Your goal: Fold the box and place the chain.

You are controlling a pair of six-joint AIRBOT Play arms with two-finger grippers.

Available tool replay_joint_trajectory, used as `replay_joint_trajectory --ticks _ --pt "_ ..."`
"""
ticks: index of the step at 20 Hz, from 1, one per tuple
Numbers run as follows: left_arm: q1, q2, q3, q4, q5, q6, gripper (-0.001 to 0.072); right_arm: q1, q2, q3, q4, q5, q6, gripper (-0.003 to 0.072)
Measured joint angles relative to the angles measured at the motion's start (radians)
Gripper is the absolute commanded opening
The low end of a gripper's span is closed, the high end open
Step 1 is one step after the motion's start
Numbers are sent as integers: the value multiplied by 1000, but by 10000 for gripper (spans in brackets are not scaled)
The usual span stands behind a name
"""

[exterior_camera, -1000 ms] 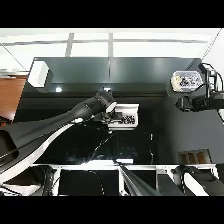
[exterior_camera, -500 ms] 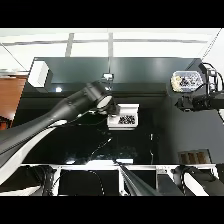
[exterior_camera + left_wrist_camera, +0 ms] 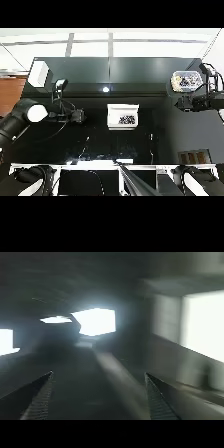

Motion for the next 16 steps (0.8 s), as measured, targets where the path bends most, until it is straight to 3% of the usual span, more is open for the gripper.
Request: replay_joint_trajectory --ticks 3,4,6,9,11,16 --pt "98 -15 -113 -422 36 534 662 0 0 0 0 0 9 264" --pt "104 -34 -132 -507 36 709 720 0 0 0 0 0 14 263" --pt "96 -82 -150 -629 52 1043 720 0 0 0 0 1 26 264" --pt "63 -152 -137 -684 96 1381 720 0 0 0 0 3 43 263" --pt "34 -196 -108 -653 105 1552 720 0 0 0 0 3 52 264" --pt "4 -333 6 -620 84 1813 720 0 0 0 0 4 73 264"
